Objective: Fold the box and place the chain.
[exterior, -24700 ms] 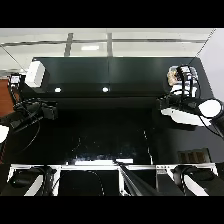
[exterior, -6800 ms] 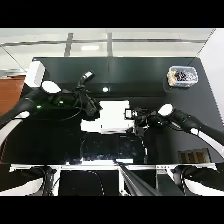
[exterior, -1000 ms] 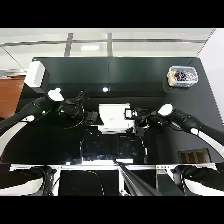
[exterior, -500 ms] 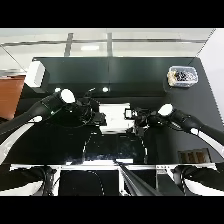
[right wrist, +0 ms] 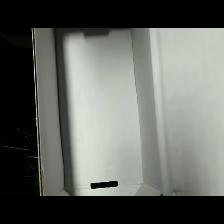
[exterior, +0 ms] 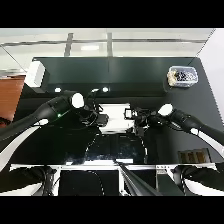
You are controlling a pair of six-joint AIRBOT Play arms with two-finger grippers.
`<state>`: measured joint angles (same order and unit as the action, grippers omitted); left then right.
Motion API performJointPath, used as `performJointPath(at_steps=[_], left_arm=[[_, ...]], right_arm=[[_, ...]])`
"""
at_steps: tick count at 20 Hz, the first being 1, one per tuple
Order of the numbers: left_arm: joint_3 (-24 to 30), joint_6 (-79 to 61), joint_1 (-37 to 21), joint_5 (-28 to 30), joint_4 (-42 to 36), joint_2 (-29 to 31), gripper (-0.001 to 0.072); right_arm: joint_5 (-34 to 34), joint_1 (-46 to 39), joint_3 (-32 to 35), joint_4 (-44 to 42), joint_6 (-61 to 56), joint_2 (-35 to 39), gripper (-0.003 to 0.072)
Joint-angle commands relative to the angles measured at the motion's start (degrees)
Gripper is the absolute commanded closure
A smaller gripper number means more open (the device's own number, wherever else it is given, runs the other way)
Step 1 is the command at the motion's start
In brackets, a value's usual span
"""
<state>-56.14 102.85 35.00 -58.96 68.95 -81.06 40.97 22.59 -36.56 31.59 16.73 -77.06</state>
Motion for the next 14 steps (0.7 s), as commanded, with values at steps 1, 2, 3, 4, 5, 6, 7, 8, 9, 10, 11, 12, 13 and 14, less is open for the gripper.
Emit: performJointPath(at_steps=[1, 2, 3, 4, 5, 6, 7, 8, 9, 10, 11, 12, 13, 14], left_arm=[[-1.49, 8.72, 2.21, -0.13, 8.39, -0.26, 0.0314], [-2.19, 9.29, 2.6, -0.59, 8.52, -0.76, 0.0324], [-3.21, 9.79, 2.93, -1.84, 8.63, -1.64, 0.0324], [-4.5, 9.97, 3.39, -3.65, 8.72, -2.99, 0.0349], [-5.9, 10.71, 3.96, -5.64, 9.31, -4.46, 0.0361], [-6.82, 13.16, 4.66, -7.06, 10.6, -5.42, 0.0361], [-7.15, 16.55, 5.44, -7.76, 12.33, -5.77, 0.0361], [-7.15, 19.8, 6.1, -8.04, 13.79, -5.75, 0.0361], [-7.17, 22.62, 6.78, -8.87, 14.75, -5.75, 0.0361], [-7.19, 24.5, 7.32, -8.57, 15.04, -5.73, 0.0361], [-7.19, 25.79, 7.89, -7.19, 15.02, -5.75, 0.0361], [-7.19, 27.28, 8.28, -5.6, 15.02, -5.75, 0.0362], [-7.3, 28.0, 8.55, -4.48, 15.02, -5.75, 0.0401], [-7.52, 28.02, 8.85, -4.37, 15.28, -5.77, 0.0444]], right_arm=[[0.02, 0.02, 0.02, 0.0, 0.0, 0.0, 0.0555], [0.02, 0.02, 0.02, 0.0, 0.0, 0.0, 0.0555], [0.02, 0.02, 0.02, 0.0, 0.0, 0.0, 0.0555], [0.02, 0.02, 0.02, 0.0, 0.0, 0.0, 0.0555], [0.02, 0.02, 0.02, 0.0, 0.0, 0.0, 0.0555], [0.02, 0.02, 0.02, 0.0, 0.0, 0.0, 0.0555], [0.02, 0.02, 0.02, 0.0, 0.0, 0.0, 0.0555], [0.02, 0.02, 0.02, 0.0, 0.0, 0.0, 0.0555], [0.02, 0.04, 0.02, 0.0, 0.0, 0.0, 0.0554], [0.02, 0.04, 0.02, 0.0, 0.0, 0.0, 0.0555], [0.02, 0.02, 0.02, 0.0, 0.0, 0.0, 0.0555], [0.02, 0.02, 0.02, 0.0, 0.0, 0.0, 0.0555], [0.02, 0.02, 0.02, 0.0, 0.0, 0.0, 0.0555], [0.02, 0.02, 0.02, 0.0, 0.0, 0.0, 0.0555]])
